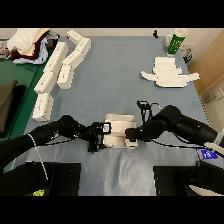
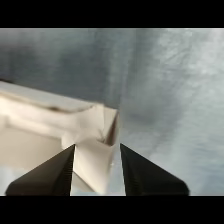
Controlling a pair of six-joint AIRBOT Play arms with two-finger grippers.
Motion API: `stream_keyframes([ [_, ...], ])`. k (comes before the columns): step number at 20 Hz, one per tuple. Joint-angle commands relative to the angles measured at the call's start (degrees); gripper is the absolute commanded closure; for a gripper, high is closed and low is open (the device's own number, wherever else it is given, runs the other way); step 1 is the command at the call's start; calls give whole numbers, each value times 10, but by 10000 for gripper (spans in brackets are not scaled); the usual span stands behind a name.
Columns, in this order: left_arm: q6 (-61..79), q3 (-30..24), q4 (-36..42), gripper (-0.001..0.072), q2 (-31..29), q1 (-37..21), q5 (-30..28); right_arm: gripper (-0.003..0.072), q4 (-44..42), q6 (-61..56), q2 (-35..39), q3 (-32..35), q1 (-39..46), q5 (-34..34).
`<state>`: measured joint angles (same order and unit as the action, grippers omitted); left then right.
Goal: Fold the box.
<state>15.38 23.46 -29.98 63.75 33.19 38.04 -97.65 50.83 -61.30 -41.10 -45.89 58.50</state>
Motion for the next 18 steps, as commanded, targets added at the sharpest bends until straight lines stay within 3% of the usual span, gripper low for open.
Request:
stream_keyframes([
  [1,0,0,0,171,0,0,0,247,114,-154,-72,-62,-68,40],
  [4,0,0,0,170,0,0,0,247,124,-175,-113,-99,-70,92],
  [14,0,0,0,170,0,0,0,280,123,-230,-149,-113,-89,100],
  [15,0,0,0,171,0,0,0,305,124,-230,-151,-113,-89,100],
  [16,0,0,0,170,0,0,0,392,124,-230,-151,-113,-89,100],
  [17,0,0,0,170,0,0,0,431,124,-230,-151,-113,-89,100],
  [18,0,0,0,170,0,0,0,611,124,-229,-151,-113,-89,100],
])
